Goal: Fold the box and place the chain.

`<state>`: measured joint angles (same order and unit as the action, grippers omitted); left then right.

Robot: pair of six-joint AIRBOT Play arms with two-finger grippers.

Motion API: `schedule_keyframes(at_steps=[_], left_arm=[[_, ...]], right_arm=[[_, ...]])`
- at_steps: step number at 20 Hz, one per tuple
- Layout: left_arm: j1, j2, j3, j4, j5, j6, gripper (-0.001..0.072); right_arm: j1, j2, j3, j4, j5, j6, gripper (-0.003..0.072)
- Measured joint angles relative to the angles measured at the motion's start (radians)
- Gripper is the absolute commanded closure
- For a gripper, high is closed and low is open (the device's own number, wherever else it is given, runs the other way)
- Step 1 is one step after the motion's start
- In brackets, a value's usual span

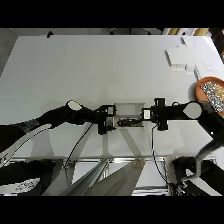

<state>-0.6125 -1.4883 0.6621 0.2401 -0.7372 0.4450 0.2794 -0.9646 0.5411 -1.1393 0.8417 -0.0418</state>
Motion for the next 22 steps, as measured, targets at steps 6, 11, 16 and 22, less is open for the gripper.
schedule_keyframes(at_steps=[6,11,16,22], left_arm=[[0.0,0.0,0.0,0.0,0.0,0.0,0.0499],[0.0,0.0,0.0,0.0,0.0,0.0,0.0499],[0.0,0.0,0.0,0.0,0.0,0.0,0.0499],[0.0,0.0,0.0,0.0,0.0,0.0,0.0499]], right_arm=[[0.0,-0.139,0.0,-0.029,-0.027,0.008,0.0468],[0.0,-0.179,0.0,-0.032,-0.032,0.007,0.0666],[0.0,-0.161,0.0,-0.051,0.055,0.018,0.0666],[0.013,0.007,0.0,-0.025,0.122,0.053,0.0666]])
